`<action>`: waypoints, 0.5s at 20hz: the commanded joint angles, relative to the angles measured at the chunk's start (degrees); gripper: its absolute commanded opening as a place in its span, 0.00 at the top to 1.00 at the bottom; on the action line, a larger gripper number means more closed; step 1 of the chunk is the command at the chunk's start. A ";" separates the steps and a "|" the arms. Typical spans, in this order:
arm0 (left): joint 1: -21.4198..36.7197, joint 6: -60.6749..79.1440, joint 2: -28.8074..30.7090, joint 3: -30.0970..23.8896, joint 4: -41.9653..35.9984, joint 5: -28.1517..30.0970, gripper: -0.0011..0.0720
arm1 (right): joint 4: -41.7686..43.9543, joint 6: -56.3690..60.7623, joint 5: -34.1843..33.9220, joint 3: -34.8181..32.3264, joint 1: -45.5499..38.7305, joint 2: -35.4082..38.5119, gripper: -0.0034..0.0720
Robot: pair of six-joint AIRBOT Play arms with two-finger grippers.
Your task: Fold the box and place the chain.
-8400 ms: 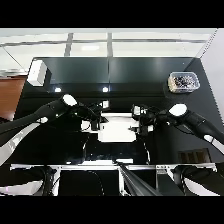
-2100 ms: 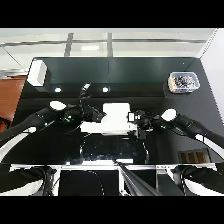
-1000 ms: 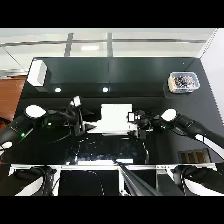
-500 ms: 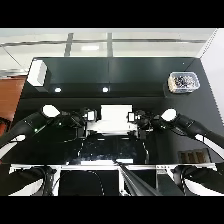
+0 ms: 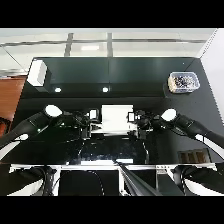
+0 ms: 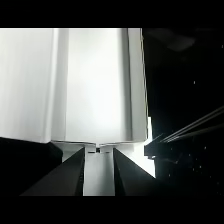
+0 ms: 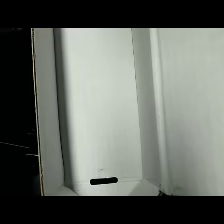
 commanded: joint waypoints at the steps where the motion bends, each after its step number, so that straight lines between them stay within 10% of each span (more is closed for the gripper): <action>1: -1.25 0.00 -1.77 0.04 -5.18 1.51 0.69 | 0.00 0.00 0.02 -0.02 0.00 0.02 0.79; 10: -4.66 -0.92 -3.69 0.98 -6.36 3.45 0.74 | 0.00 0.00 0.02 -0.02 0.00 0.02 0.79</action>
